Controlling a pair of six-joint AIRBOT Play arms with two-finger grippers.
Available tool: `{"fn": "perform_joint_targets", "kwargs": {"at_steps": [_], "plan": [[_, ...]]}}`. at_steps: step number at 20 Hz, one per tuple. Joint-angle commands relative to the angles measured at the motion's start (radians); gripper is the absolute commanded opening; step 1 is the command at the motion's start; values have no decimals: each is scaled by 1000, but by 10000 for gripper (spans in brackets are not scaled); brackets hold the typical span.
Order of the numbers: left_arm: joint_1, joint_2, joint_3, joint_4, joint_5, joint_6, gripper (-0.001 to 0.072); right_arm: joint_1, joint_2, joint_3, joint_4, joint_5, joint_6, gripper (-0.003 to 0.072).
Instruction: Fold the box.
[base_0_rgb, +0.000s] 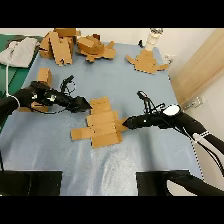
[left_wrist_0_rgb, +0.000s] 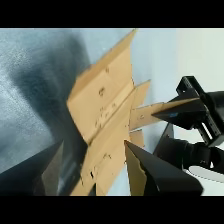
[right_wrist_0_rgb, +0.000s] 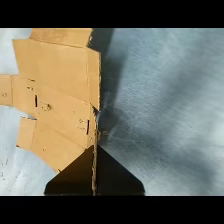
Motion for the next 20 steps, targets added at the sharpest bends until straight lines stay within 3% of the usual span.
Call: {"fn": "perform_joint_targets", "kwargs": {"at_steps": [1,6,14,15,16,17,20], "plan": [[-8,-41,2,-28,27,41,590,48,5,-6,-29,-43,1,5],[-24,-43,2,-44,88,88,590,48,4,-6,-77,-47,31,5],[-103,-43,2,-138,68,186,587,48,3,-6,-78,-67,53,5],[-103,-43,2,-137,52,187,535,48,3,-6,-78,-66,53,5],[-103,-43,2,-137,35,200,369,48,3,-6,-78,-67,53,5],[-103,-43,2,-137,20,219,338,48,3,-6,-78,-67,53,6],[-103,-43,2,-137,9,228,343,48,3,-6,-78,-68,53,6]]}}
